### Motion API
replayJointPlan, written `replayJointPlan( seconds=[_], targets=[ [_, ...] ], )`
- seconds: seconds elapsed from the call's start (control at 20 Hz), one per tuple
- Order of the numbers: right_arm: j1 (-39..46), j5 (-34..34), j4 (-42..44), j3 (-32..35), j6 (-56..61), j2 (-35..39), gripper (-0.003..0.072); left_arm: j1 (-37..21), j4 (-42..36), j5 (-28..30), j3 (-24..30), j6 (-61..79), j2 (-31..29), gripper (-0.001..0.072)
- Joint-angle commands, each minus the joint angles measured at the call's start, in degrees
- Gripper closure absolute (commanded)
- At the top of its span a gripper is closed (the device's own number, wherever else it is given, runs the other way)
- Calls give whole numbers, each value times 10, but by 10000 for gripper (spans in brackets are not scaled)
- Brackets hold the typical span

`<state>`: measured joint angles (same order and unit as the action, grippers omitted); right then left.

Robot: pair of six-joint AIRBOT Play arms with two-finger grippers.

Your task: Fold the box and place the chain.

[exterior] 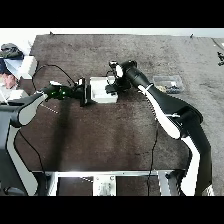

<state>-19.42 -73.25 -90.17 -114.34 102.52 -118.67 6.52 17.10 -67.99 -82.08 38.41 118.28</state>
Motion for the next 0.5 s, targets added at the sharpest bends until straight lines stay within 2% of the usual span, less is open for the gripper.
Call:
replayJointPlan(
  seconds=[0.0, 0.25, 0.35, 0.45],
  targets=[
    [-3, 2, -25, -1, 26, -2, 294, 0, 0, 0, 0, 0, 0, 424],
    [-5, 6, -27, -1, 38, -13, 305, 0, 0, 0, 0, 0, 0, 424],
    [-6, 15, -26, -1, 46, -13, 367, 0, 0, 0, 0, 0, 0, 424],
    [-9, 19, -27, -1, 54, -14, 368, 0, 0, 0, 0, 0, 0, 424]
  ],
)
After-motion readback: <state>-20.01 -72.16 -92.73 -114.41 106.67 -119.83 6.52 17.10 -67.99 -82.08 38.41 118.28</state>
